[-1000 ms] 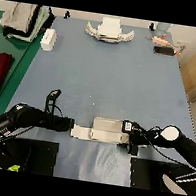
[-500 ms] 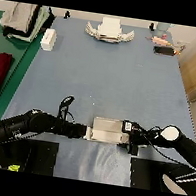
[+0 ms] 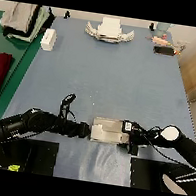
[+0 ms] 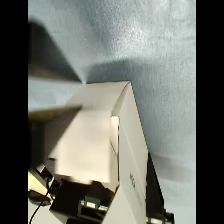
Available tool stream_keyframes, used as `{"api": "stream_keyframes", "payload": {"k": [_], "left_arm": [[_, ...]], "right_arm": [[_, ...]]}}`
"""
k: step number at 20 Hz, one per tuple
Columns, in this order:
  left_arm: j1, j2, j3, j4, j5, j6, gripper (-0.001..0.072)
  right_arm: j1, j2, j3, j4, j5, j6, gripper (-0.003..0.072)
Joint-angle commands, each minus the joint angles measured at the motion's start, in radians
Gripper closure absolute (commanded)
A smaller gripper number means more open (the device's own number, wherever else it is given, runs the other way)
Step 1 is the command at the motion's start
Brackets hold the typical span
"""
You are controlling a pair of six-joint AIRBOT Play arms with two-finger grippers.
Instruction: Fold the box.
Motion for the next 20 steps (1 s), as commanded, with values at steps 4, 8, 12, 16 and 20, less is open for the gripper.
{"api": "stream_keyframes", "payload": {"k": [4, 8, 12, 16, 20], "left_arm": [[-0.001, 0.001, 0.029, 0.019, -0.052, 0.002, 0.0368], [-0.001, 0.001, 0.045, 0.02, -0.056, 0.003, 0.0365], [-0.001, -0.019, 0.046, -0.004, 0.029, 0.037, 0.0366], [-0.003, -0.084, 0.047, -0.03, 0.033, 0.053, 0.0364], [-0.041, -0.132, 0.121, 0.043, -0.015, 0.05, 0.0367]], "right_arm": [[0.0, 0.001, 0.0, 0.0, 0.0, 0.0, 0.0163], [0.0, 0.001, 0.0, 0.0, 0.0, 0.0, 0.0162], [0.0, 0.001, 0.0, 0.0, 0.0, 0.0, 0.0163], [0.0, 0.001, 0.0, 0.0, 0.0, 0.0, 0.0162], [0.0, 0.001, 0.0, 0.0, 0.0, 0.0, 0.0163]]}}
